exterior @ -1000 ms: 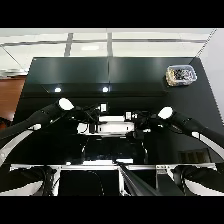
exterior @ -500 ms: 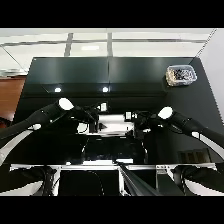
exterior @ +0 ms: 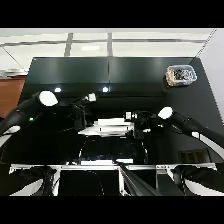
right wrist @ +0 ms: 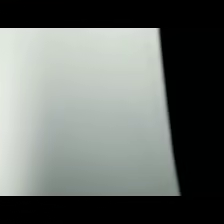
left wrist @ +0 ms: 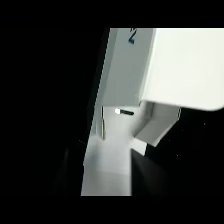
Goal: Fold the box and place the chain.
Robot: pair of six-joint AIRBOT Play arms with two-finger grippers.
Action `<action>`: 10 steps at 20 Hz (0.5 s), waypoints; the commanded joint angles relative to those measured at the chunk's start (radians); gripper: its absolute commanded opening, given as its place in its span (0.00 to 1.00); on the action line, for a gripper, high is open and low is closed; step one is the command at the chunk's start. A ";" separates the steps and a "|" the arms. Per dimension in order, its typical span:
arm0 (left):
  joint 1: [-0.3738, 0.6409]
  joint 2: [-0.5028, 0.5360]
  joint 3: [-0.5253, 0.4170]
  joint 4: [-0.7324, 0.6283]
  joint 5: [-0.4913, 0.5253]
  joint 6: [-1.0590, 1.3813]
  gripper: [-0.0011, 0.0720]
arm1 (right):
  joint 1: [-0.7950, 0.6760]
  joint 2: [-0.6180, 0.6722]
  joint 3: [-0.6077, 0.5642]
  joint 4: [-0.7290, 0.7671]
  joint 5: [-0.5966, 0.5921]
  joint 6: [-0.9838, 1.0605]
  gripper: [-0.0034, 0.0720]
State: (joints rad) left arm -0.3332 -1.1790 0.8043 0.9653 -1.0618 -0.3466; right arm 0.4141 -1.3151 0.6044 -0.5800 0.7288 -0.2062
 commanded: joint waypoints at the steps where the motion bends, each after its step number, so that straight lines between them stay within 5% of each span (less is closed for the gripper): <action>1: 0.069 0.048 0.002 0.029 -0.188 -0.169 0.04 | 0.000 -0.001 0.000 0.000 0.001 0.000 0.69; 3: 0.071 0.047 -0.007 -0.035 -0.269 -0.163 0.05 | 0.000 -0.001 0.000 0.000 0.001 0.000 0.69; 6: 0.069 0.041 -0.074 -0.311 -0.244 -0.158 0.05 | 0.000 -0.001 0.000 0.000 0.001 0.000 0.69; 10: 0.012 0.015 -0.155 -0.560 -0.021 -0.131 0.05 | 0.000 -0.001 0.000 0.000 0.001 0.000 0.69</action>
